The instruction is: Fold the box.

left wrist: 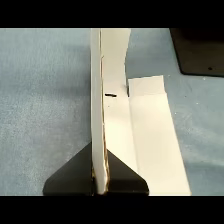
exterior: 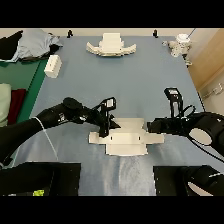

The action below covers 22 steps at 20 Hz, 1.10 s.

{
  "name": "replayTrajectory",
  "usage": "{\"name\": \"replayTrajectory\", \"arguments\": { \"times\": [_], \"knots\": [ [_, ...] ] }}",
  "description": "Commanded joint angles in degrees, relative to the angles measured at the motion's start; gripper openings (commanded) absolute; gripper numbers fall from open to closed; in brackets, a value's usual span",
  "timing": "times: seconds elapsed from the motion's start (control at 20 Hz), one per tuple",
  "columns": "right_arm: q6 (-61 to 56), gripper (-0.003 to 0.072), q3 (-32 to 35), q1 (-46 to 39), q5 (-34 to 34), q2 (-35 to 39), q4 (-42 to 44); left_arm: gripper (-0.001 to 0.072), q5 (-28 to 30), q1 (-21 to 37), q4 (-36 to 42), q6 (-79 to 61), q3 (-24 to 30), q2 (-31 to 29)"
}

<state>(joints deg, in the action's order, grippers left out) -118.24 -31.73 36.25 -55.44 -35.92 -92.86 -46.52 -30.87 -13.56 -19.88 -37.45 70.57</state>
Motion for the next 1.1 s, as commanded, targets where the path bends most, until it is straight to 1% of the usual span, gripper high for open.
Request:
{"name": "replayTrajectory", "arguments": {
  "times": [0.0, 0.05, 0.25, 0.35, 0.55, 0.8, 0.9, 0.95, 1.05],
  "knots": [
    [-2.4, 0.0002, 0.0, 0.0, 0.2, 0.6, -3.0, 0.0009, 10.1, -4.4, 2.1, -3.4, 3.7, -1.2],
    [-2.4, 0.0002, 0.0, 0.0, 0.3, 0.6, -3.0, 0.0010, 11.0, -5.2, 2.1, -3.3, 4.2, -1.2],
    [-2.4, 0.0003, 0.0, 0.0, 0.4, 0.6, -3.0, 0.0013, 11.0, -5.5, 2.0, -3.2, 4.7, -1.0],
    [-2.4, 0.0003, 0.0, 0.0, 0.3, 0.6, -2.7, 0.0013, 9.1, -5.5, 2.0, -3.0, 4.7, -1.0],
    [-2.4, 0.0002, 0.0, 0.1, 0.3, 0.6, -2.3, 0.0013, 2.3, -5.5, 2.0, -1.1, 4.7, -1.1],
    [-2.2, 0.0002, 0.0, 0.1, -0.3, 0.6, -2.3, 0.0013, 1.6, -5.5, 2.0, -1.1, 4.7, -1.5],
    [-1.2, 0.0002, 0.0, 0.1, -2.3, 0.7, -1.1, 0.0013, 1.6, -5.5, 2.0, -1.1, 4.7, -1.5],
    [0.3, 0.0003, 0.0, 0.1, -4.3, 0.7, 1.0, 0.0014, 1.6, -5.5, 2.0, -1.1, 4.7, -1.5],
    [1.2, 0.0002, 0.0, 0.3, -10.5, 1.3, 6.3, 0.0014, 1.6, -5.5, 2.0, -1.1, 4.7, -1.5]
  ]
}}
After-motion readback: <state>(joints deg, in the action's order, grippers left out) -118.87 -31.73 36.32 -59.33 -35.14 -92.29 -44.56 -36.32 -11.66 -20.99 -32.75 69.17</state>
